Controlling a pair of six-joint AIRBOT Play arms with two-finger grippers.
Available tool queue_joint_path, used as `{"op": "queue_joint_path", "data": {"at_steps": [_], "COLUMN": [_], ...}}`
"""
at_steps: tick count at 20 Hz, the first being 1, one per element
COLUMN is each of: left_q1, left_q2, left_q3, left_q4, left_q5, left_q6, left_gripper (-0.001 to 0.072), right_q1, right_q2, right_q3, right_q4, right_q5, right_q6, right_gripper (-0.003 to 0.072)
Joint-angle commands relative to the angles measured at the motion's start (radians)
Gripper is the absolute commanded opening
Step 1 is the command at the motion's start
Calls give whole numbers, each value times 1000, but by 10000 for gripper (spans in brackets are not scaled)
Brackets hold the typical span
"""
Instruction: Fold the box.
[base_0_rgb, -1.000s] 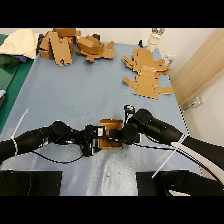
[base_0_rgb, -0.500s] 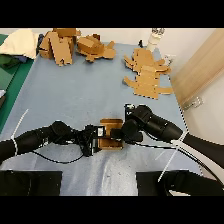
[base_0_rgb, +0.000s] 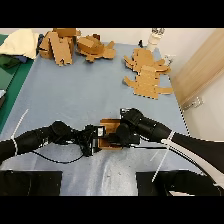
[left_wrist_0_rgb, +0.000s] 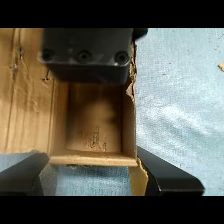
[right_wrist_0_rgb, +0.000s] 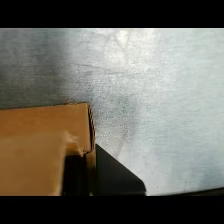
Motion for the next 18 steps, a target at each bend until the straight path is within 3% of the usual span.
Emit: {"op": "queue_joint_path", "data": {"at_steps": [1, 2, 8, 9, 10, 11, 18], "left_q1": [0, 0, 0, 0, 0, 0, 0], "left_q2": [1, 1, 1, 1, 1, 1, 1], "left_q3": [0, 0, 0, 0, 0, 0, 0], "left_q4": [0, 0, 0, 0, 0, 0, 0], "left_q5": [0, 0, 0, 0, 0, 0, 0], "left_q6": [0, 0, 0, 0, 0, 0, 0], "left_gripper": [484, 485, 484, 484, 484, 484, 484], "right_q1": [11, 11, 11, 11, 11, 11, 11], "right_q2": [-10, -10, -10, -10, -7, -2, 91], "right_q3": [1, 1, 1, 1, 1, 1, 3], "right_q4": [-32, -32, -32, -32, -32, -32, -31], "right_q5": [0, 0, 1, 0, -1, -1, -31], "right_q6": [2, 2, -6, -8, -8, -8, 5], "right_gripper": [77, 13, 1, 35, 231, 375, 387]}}
